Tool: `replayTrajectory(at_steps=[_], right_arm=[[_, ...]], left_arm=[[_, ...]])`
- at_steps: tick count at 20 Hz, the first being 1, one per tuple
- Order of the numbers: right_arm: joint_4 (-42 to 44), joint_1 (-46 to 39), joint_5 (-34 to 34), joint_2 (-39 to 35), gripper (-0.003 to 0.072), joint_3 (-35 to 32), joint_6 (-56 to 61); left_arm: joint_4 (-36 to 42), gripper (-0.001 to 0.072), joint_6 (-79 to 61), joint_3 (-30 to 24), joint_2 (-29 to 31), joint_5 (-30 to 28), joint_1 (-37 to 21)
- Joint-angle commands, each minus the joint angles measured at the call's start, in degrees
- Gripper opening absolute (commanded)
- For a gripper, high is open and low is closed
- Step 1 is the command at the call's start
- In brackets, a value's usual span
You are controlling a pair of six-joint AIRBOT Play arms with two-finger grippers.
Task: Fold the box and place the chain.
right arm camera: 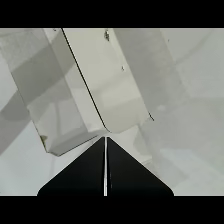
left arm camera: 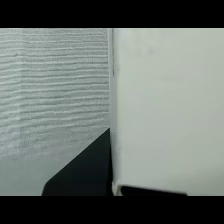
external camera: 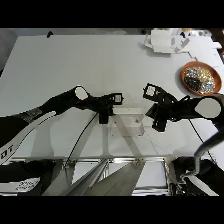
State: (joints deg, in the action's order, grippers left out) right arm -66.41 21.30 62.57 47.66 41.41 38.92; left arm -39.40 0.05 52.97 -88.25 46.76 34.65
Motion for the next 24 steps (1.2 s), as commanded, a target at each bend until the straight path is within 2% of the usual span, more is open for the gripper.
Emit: replayTrajectory(at_steps=[1,24], right_arm=[[-0.02,0.07,0.04,0.02,0.0020,0.00,0.00],[-0.44,0.37,3.78,0.02,0.0022,-1.14,-0.94]], left_arm=[[-0.11,0.0003,0.00,0.02,-0.50,-0.22,0.07],[-0.11,0.0011,0.02,0.02,-0.48,0.39,0.07]])
